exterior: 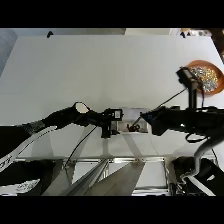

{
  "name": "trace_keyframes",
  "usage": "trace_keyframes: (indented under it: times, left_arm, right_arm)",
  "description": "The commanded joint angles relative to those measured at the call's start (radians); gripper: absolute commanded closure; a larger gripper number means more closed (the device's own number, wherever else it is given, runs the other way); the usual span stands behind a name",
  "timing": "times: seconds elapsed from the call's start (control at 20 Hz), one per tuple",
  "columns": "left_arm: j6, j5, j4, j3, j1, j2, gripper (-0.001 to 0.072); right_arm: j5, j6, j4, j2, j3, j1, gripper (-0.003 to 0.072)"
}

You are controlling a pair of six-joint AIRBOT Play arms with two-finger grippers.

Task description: Fold the box and place the chain.

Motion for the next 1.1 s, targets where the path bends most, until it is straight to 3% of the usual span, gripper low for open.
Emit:
trace_keyframes:
  times: [0.0, 0.4, 0.65, 0.75, 1.05]
  left_arm:
    - [0.000, 0.000, 0.000, 0.000, 0.001, 0.000, 0.0436]
    - [0.000, 0.000, 0.000, 0.000, 0.001, 0.000, 0.0436]
    - [0.000, 0.000, 0.000, 0.000, 0.001, 0.000, 0.0436]
    - [0.000, 0.000, 0.000, 0.000, 0.001, 0.000, 0.0436]
    - [0.000, 0.000, 0.000, 0.000, 0.001, 0.000, 0.0436]
  right_arm:
    - [-0.047, 0.095, -0.123, -0.074, 0.000, 0.104, 0.0667]
    - [-0.039, 0.235, -0.264, -0.286, -0.001, 0.144, 0.0664]
    - [-0.039, 0.233, -0.259, -0.400, -0.006, 0.144, 0.0601]
    - [-0.027, 0.223, -0.258, -0.406, -0.005, 0.144, 0.0475]
    - [0.137, 0.147, -0.324, -0.277, 0.076, 0.072, 0.0475]
